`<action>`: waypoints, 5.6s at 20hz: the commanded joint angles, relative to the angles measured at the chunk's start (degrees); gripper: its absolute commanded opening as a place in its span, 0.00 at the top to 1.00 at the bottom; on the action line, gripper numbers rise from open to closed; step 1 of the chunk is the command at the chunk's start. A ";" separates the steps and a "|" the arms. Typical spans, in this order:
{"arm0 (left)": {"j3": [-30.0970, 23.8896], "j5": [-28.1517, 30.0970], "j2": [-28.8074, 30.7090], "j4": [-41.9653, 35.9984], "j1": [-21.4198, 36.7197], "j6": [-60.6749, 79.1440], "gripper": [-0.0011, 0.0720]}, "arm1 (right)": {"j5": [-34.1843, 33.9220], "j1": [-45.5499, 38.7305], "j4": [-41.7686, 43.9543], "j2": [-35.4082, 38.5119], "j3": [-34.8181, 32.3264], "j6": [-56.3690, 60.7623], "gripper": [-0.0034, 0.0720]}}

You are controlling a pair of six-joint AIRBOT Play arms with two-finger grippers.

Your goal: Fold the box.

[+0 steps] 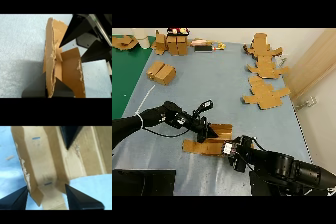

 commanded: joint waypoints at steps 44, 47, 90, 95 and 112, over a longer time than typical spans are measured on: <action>0.02 0.02 -0.02 0.00 0.02 0.02 0.97 | -8.90 -36.06 61.42 -21.44 4.28 -80.81 0.01; 0.02 0.02 -0.02 0.00 0.04 0.02 0.97 | -8.13 -35.39 61.61 -22.03 4.28 -80.81 0.01; 0.02 0.04 -0.02 0.00 0.02 0.02 0.97 | -5.79 -35.08 60.41 -21.77 2.45 -79.93 0.29; 0.02 0.04 -0.02 0.00 0.04 0.02 0.97 | -5.14 -34.53 60.46 -21.77 2.45 -79.95 0.29; 0.02 0.04 -0.02 0.00 0.02 0.02 0.97 | -4.90 -34.53 60.19 -21.77 2.45 -79.95 0.37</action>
